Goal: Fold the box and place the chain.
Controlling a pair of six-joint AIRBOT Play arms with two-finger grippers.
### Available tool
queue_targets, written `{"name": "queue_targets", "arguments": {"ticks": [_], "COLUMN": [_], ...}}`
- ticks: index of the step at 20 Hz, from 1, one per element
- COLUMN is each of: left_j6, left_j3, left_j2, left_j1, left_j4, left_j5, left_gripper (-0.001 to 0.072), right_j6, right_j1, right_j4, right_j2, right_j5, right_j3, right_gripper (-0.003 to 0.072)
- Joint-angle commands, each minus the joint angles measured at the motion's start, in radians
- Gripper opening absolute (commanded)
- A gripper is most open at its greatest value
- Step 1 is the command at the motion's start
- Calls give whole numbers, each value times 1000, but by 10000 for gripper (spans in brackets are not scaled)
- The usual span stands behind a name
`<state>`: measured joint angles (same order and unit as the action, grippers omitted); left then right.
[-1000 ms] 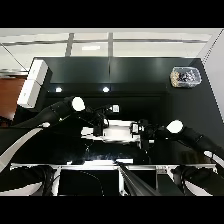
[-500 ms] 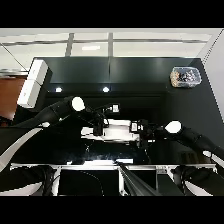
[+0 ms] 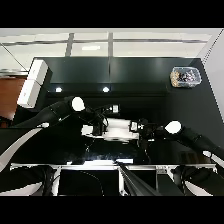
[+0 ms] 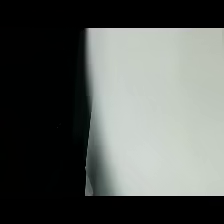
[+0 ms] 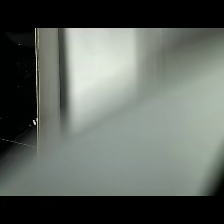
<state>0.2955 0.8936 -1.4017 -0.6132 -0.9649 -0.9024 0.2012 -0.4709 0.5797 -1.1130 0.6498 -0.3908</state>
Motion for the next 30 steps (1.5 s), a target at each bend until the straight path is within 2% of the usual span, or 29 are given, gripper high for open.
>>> {"name": "queue_targets", "arguments": {"ticks": [1, 3, 4, 6, 7, 9, 12, 14, 16, 18, 21, 23, 25, 26, 30], "left_j6": [121, 192, 220, 298, 332, 405, 444, 395, 298, 220, 130, 68, 41, 41, 40], "left_j3": [2, 1, 0, -2, -5, -34, -158, -270, -356, -394, -397, -397, -396, -396, -396], "left_j2": [35, 85, 114, 174, 199, 248, 332, 390, 425, 426, 404, 385, 364, 351, 290], "left_j1": [8, 42, 65, 115, 132, 148, 130, 112, 89, 58, -8, -42, -60, -66, -67], "left_j4": [-167, -206, -203, -201, -199, -152, 4, 187, 372, 507, 630, 660, 660, 660, 649], "left_j5": [-49, -127, -163, -248, -288, -341, -328, -241, -108, 49, 317, 442, 512, 542, 562], "left_gripper": [474, 472, 447, 242, 48, 27, 27, 27, 27, 28, 30, 30, 30, 30, 30], "right_j6": [-3, -3, -3, -2, -2, 14, 21, 21, 25, 31, 31, 31, 31, 31, 31], "right_j1": [-1, -1, -1, -1, -1, -1, -1, -1, -1, -2, -2, -2, -2, -2, -2], "right_j4": [1, 1, 1, 1, 4, 10, 21, 21, 22, 22, 22, 22, 22, 22, 22], "right_j2": [0, 0, 0, 0, 0, 0, 0, 0, 0, 0, 0, 0, 0, 0, 0], "right_j5": [0, 0, 0, 1, 3, 25, 42, 43, 46, 50, 50, 50, 50, 50, 50], "right_j3": [1, 1, 1, 0, 1, 1, 1, 1, 0, 0, 1, 0, 1, 1, 1], "right_gripper": [536, 536, 536, 536, 536, 536, 535, 535, 535, 535, 535, 534, 519, 412, 403]}}
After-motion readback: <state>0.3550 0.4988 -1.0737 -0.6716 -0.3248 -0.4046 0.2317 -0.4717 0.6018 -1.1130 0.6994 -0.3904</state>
